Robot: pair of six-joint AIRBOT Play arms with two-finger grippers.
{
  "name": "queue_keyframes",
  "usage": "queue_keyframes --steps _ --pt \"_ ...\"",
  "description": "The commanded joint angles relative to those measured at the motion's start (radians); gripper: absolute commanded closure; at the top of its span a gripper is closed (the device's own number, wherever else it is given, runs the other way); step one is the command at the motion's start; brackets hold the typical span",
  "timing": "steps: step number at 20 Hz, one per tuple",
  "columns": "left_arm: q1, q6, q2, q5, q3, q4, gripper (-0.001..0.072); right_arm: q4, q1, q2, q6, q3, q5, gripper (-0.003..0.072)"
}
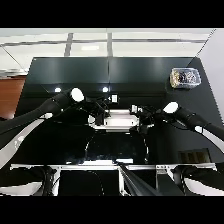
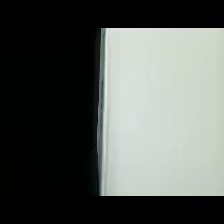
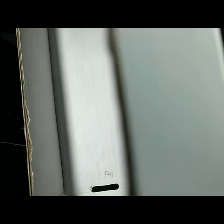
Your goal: Fold the box and place the chain.
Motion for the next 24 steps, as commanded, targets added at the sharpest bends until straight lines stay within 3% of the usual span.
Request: queue_keyframes --steps 1,24 --pt "0.0 0.0 0.0 0.0 0.0 0.0 0.0684 0.003 -0.001 0.0 0.0 0.0 0.001 0.0081" --pt "0.0 0.0 0.0 0.02 0.0 0.0 0.0684 -0.072 -0.01 0.0 0.055 -0.005 0.006 0.008"
